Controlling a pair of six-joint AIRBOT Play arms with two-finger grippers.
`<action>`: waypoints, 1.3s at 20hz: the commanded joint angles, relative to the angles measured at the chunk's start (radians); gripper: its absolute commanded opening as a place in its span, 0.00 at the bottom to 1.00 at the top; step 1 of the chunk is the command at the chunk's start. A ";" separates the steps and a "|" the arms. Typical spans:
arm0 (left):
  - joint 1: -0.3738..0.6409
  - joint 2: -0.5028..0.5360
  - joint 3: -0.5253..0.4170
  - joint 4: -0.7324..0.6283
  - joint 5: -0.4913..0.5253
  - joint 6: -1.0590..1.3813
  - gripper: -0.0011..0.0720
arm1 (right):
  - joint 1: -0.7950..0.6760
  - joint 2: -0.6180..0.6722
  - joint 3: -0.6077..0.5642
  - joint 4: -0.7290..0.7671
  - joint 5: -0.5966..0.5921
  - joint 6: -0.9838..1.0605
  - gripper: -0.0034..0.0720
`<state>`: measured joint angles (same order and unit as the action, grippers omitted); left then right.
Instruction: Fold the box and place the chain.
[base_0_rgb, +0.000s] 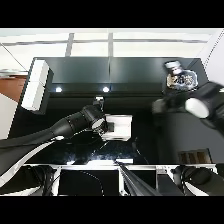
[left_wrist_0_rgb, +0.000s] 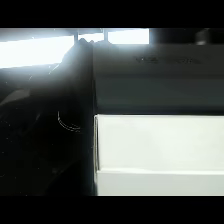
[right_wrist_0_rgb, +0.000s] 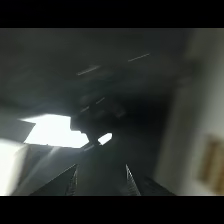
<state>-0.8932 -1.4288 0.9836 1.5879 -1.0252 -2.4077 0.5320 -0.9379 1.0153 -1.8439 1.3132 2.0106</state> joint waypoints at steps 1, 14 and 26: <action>0.001 0.000 0.000 0.001 -0.002 0.000 0.05 | -0.271 0.036 -0.038 -0.135 -0.124 -0.057 0.55; 0.003 0.000 0.000 -0.005 0.000 -0.001 0.05 | -0.700 -0.810 0.627 0.135 -0.134 -0.175 0.83; 0.003 0.000 0.000 -0.003 0.000 -0.001 0.06 | -0.757 -1.005 0.777 0.142 -0.195 -0.055 0.74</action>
